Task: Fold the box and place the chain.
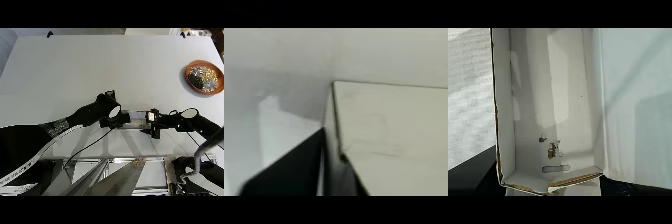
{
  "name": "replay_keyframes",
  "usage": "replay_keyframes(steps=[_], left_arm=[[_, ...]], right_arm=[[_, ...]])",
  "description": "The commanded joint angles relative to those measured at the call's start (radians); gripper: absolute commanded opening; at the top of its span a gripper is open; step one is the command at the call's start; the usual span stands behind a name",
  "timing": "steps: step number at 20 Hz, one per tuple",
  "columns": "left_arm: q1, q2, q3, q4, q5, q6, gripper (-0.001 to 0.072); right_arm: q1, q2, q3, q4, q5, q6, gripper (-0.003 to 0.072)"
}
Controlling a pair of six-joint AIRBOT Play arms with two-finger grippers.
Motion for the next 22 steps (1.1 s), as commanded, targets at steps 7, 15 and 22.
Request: replay_keyframes(steps=[7,15,22], left_arm=[[0.016,0.032,0.004,0.011,-0.048,0.117,0.0271],[0.020,0.019,0.005,0.042,-0.064,0.186,0.0132],[0.008,-0.006,0.005,0.046,-0.069,0.187,0.0004]], right_arm=[[0.001,0.000,0.000,0.001,0.000,0.001,0.0406],[0.001,0.000,0.000,0.001,0.000,0.001,0.0406],[0.001,0.000,0.000,0.001,0.000,0.001,0.0406]])
